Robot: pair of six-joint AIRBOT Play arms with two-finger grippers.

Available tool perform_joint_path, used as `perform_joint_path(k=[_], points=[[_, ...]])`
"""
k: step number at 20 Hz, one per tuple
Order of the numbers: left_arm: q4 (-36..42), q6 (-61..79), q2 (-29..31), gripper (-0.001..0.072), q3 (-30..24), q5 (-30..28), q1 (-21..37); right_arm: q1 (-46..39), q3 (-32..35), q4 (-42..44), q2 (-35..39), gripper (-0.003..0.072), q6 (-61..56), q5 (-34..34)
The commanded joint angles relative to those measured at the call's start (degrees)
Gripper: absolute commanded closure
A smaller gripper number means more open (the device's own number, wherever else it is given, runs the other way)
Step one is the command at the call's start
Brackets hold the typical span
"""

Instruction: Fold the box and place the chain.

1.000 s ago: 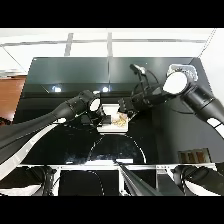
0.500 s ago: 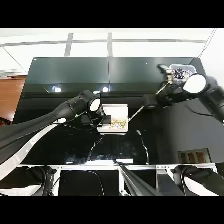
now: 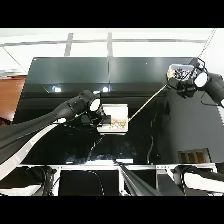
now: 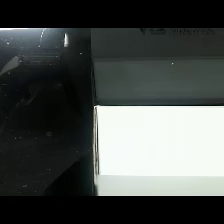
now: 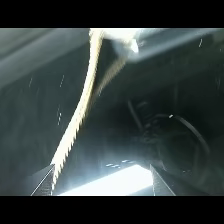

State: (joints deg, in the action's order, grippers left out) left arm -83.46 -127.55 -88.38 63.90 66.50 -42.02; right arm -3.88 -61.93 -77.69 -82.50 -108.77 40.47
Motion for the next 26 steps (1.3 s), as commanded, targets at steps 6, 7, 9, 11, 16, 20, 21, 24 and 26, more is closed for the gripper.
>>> perform_joint_path(k=[6, 7, 9, 11, 16, 20, 21, 24, 26], points=[[0.0, 0.0, 0.0, 0.0681, 0.0, 0.0, 0.0, -1.7, -17.0, 8.5, -18.3, 0.0271, -1.5, 1.3], [0.0, 0.0, 0.0, 0.0682, 0.0, 0.0, 0.0, -1.8, -17.0, 7.6, -18.3, 0.0457, -1.5, 1.3], [0.0, 0.0, 0.0, 0.0682, 0.0, 0.0, 0.0, -2.1, -17.0, 6.2, -18.3, 0.0639, -1.4, 3.6], [0.0, 0.0, 0.0, 0.0682, 0.0, 0.0, 0.0, -2.4, -17.0, 5.6, -17.1, 0.0659, -0.3, 7.4], [0.0, 0.0, 0.0, 0.0682, 0.0, 0.1, 0.0, -1.4, -17.0, 5.7, -5.1, 0.0660, 19.6, 20.2], [0.0, 0.0, 0.0, 0.0682, 0.0, 0.1, 0.0, 0.7, -17.0, 5.7, 10.7, 0.0659, 24.3, 26.8], [0.0, 0.0, 0.0, 0.0682, 0.0, 0.1, 0.0, 1.5, -17.0, 5.9, 14.4, 0.0659, 24.5, 27.2], [0.0, 0.0, 0.0, 0.0682, 0.0, 0.1, 0.0, 4.2, -17.0, 8.0, 24.3, 0.0659, 24.6, 27.4], [0.0, 0.0, 0.0, 0.0682, 0.0, 0.1, 0.0, 5.9, -17.0, 12.2, 29.1, 0.0660, 24.6, 27.3]])
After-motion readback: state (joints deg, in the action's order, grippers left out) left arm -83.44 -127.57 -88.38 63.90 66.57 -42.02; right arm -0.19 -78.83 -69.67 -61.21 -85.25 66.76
